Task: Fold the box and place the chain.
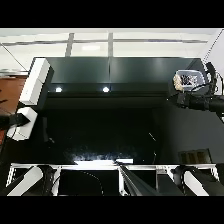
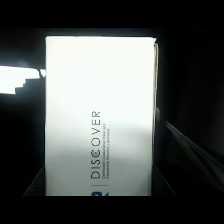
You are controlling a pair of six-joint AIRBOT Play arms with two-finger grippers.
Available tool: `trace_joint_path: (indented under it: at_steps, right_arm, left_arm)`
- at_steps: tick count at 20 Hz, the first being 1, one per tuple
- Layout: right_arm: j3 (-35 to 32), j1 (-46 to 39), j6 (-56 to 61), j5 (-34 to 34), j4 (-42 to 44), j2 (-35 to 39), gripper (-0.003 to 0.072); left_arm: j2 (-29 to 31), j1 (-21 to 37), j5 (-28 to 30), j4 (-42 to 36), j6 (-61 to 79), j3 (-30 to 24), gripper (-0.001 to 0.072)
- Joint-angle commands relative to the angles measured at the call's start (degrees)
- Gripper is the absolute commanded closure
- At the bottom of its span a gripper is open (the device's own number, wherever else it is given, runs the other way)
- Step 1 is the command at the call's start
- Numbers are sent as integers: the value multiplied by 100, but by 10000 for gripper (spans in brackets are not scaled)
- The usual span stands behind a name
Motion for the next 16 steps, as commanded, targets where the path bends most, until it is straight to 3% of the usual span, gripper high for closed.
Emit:
trace_joint_path:
  at_steps: [1, 3, 8, 9, 10, 16]
  right_arm:
    - [-2, -2, 0, 2, -9, 2, 656]
    - [-2, -2, 4, 2, 7, 2, 656]
    - [-2, -2, 63, 4, -15, 2, 656]
    - [-2, -2, 63, 11, -11, 2, 655]
    - [-2, -2, 63, 52, -9, 2, 656]
    - [-2, -2, 61, 251, -9, 2, 656]
  left_arm:
    - [-98, 391, 859, -22, 931, 105, 287]
    - [-315, 372, 1145, -111, 1064, 216, 287]
    - [-942, 101, 1239, -896, 2087, 289, 283]
    - [-1014, 11, 1390, -896, 2094, 289, 173]
    - [-1032, -61, 1532, -905, 2057, 289, -4]
    - [-562, -219, 1362, -986, 1034, 752, -4]
